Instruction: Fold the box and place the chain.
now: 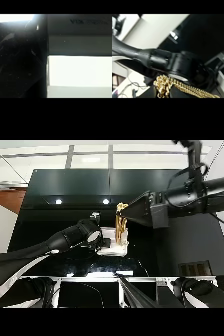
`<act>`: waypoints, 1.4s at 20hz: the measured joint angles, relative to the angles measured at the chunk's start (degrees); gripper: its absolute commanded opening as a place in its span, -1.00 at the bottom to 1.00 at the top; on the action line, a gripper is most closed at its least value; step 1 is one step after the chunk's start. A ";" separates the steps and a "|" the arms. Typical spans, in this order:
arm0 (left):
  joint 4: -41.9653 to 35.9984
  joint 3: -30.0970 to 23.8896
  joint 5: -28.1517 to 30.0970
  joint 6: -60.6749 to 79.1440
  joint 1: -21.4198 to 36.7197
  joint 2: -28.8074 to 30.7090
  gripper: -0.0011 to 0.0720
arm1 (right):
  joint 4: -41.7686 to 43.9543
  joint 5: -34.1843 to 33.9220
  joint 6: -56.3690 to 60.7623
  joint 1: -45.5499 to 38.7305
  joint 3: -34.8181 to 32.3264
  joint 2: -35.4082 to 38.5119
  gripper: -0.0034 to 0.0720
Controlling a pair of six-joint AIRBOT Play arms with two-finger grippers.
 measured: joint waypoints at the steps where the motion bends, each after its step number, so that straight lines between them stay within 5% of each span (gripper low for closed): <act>1: 0.00 0.00 -0.02 0.00 0.00 0.00 -0.89 | -1.88 -0.33 0.81 0.31 -0.72 -0.11 -0.83; 18: 0.02 0.00 0.11 0.00 0.00 0.00 -0.89 | -16.46 -14.60 4.61 8.68 -22.05 -6.43 -0.82; 20: 0.02 0.00 0.13 0.00 0.00 0.00 -0.89 | -17.55 -14.97 4.66 8.85 -22.69 -6.71 0.74; 28: 0.02 0.00 0.13 0.00 0.00 -0.02 -0.89 | -23.52 -8.50 0.00 -0.07 -24.41 -0.63 0.78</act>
